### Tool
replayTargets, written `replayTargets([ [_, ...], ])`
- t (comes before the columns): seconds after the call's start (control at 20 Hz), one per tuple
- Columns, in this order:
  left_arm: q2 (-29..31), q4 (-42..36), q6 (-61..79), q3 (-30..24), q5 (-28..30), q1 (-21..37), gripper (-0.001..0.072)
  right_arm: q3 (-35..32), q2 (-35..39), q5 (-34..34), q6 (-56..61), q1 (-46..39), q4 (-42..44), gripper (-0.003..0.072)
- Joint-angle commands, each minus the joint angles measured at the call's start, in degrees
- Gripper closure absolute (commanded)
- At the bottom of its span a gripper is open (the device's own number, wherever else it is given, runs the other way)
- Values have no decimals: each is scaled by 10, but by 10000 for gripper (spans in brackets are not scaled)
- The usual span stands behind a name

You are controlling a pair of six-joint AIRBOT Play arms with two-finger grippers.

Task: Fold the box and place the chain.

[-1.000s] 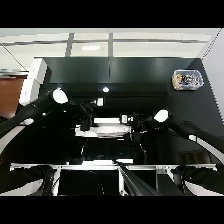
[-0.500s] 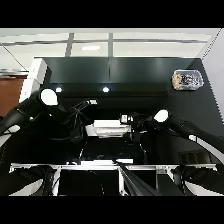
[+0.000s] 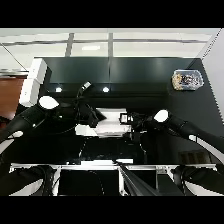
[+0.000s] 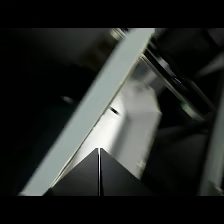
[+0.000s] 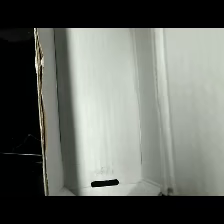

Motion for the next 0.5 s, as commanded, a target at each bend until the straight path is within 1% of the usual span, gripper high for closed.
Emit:
replayTargets([
  [0.0,-12,-1,33,-3,112,2,676,0,0,0,0,0,0,589],
  [0.3,-89,0,23,0,101,2,676,0,0,0,0,0,0,589],
  [0.45,-123,13,23,7,35,2,676,0,0,0,0,0,0,589],
])
